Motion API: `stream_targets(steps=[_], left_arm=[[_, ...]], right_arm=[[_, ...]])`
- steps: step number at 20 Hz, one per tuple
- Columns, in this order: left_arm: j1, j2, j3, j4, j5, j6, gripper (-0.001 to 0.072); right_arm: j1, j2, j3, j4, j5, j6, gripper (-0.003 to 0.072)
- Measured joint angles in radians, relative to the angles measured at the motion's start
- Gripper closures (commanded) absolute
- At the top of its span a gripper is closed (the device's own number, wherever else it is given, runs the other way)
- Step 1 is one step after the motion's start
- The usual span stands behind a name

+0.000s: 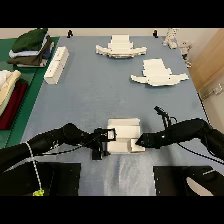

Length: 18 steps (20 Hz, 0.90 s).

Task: Fold the box.

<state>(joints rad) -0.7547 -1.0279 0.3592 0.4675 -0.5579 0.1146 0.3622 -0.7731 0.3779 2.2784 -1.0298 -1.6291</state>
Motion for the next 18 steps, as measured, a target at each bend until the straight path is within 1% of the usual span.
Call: stream_targets(steps=[4, 7, 8, 12, 13, 15, 16, 17, 18], left_arm=[[0.000, 0.000, 0.000, 0.000, 0.000, 0.000, 0.0271], [0.000, 0.000, 0.000, 0.000, 0.000, 0.000, 0.0271], [0.000, 0.000, 0.000, 0.000, 0.000, 0.000, 0.0271], [0.000, 0.000, 0.000, 0.000, 0.000, 0.000, 0.0271], [0.000, 0.000, 0.000, 0.000, 0.000, 0.000, 0.0271], [0.000, 0.000, 0.000, 0.000, 0.000, 0.000, 0.0271], [0.000, 0.000, 0.000, 0.000, 0.000, 0.000, 0.0271], [0.000, 0.000, 0.000, 0.000, 0.000, -0.001, 0.0271], [0.000, 0.000, 0.000, 0.000, 0.000, -0.001, 0.0271]], right_arm=[[0.196, -0.039, 0.092, -0.241, 0.037, 0.276, 0.0266], [0.324, -0.113, 0.164, -0.379, 0.045, 0.453, 0.0268], [0.365, -0.145, 0.192, -0.425, 0.038, 0.513, 0.0268], [0.488, -0.271, 0.298, -0.610, -0.058, 0.721, 0.0273], [0.511, -0.297, 0.319, -0.647, -0.082, 0.762, 0.0301], [0.539, -0.332, 0.348, -0.699, -0.106, 0.821, 0.0391], [0.547, -0.343, 0.356, -0.716, -0.114, 0.842, 0.0408], [0.553, -0.351, 0.363, -0.731, -0.119, 0.858, 0.0459], [0.558, -0.357, 0.367, -0.739, -0.121, 0.869, 0.0601]])
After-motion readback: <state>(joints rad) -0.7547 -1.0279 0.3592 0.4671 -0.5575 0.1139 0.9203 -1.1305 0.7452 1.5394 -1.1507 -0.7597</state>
